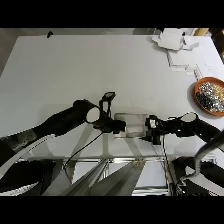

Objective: Fold the box and place the chain.

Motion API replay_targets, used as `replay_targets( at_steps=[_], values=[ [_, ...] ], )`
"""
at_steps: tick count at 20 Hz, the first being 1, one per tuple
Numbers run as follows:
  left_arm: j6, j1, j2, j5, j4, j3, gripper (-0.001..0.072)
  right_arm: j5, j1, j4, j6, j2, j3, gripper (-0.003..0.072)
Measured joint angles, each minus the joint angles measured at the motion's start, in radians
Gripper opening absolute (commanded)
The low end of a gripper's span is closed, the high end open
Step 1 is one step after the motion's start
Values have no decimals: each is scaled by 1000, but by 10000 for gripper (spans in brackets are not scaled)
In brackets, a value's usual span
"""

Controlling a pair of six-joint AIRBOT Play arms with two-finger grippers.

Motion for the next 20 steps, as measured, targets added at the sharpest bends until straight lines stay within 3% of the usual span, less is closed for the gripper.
replay_targets(
  at_steps=[9, 17, 20],
  values=[
    [-315, -81, -123, -174, 231, 159, 267, 0, 0, 0, 0, 0, 0, 403],
    [-451, -124, -228, -258, 286, 232, 262, 0, 0, 0, 0, 0, 0, 403],
    [-492, -129, -237, -253, 290, 236, 122, 0, 0, 0, 0, 0, 0, 403]
  ],
)
